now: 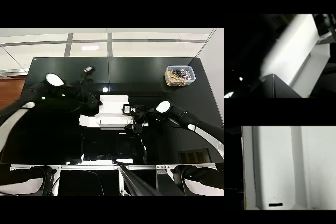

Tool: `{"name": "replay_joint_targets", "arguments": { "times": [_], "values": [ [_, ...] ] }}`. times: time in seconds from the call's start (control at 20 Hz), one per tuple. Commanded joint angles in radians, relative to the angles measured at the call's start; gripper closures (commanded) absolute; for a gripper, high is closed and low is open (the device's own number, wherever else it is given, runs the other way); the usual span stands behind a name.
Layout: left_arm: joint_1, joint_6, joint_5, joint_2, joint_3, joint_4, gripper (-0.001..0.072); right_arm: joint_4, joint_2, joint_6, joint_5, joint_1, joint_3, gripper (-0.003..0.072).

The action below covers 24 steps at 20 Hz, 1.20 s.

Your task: Fold the box and place the chain.

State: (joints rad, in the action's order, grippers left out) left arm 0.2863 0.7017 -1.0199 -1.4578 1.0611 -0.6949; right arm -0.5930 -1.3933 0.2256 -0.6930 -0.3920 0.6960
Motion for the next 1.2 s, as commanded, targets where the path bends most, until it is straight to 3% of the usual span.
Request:
{"name": "replay_joint_targets", "arguments": {
  "times": [0.0,0.1,0.25,0.3,0.35,0.4,0.45,0.65,0.8,1.0,1.15],
  "values": [
    [-0.034,0.069,-0.019,0.167,-0.003,-0.127,0.0684,-0.001,-0.001,0.000,-0.002,-0.001,0.000,0.0527],
    [-0.064,0.021,0.040,0.270,-0.104,-0.101,0.0682,-0.001,-0.001,0.000,-0.002,-0.001,0.000,0.0527],
    [-0.059,-0.424,0.021,0.319,-0.243,-0.060,0.0676,-0.001,-0.001,0.000,-0.001,-0.001,0.000,0.0527],
    [-0.050,-0.534,0.017,0.312,-0.272,-0.067,0.0599,-0.001,-0.001,0.000,-0.001,-0.001,0.000,0.0527],
    [-0.036,-0.639,0.030,0.305,-0.299,-0.083,0.0273,-0.001,-0.001,0.000,-0.002,-0.001,0.000,0.0527],
    [-0.021,-0.739,0.061,0.296,-0.320,-0.090,0.0033,-0.001,-0.001,0.000,-0.002,-0.001,0.000,0.0527],
    [-0.003,-0.792,0.098,0.284,-0.333,-0.098,0.0003,-0.001,-0.001,0.000,-0.002,-0.001,0.000,0.0526],
    [0.066,-0.840,0.240,0.199,-0.329,-0.157,0.0003,-0.001,-0.001,0.000,-0.002,-0.001,0.000,0.0527],
    [0.070,-0.859,0.223,0.135,-0.306,-0.153,0.0007,-0.002,-0.001,0.000,-0.002,-0.001,0.000,0.0527],
    [0.069,-0.859,0.181,0.124,-0.302,-0.084,0.0036,-0.001,-0.001,0.000,-0.002,-0.001,0.000,0.0527],
    [0.071,-0.859,0.170,0.124,-0.302,0.016,0.0345,-0.001,-0.001,0.000,-0.002,-0.001,0.000,0.0526]
  ]
}}
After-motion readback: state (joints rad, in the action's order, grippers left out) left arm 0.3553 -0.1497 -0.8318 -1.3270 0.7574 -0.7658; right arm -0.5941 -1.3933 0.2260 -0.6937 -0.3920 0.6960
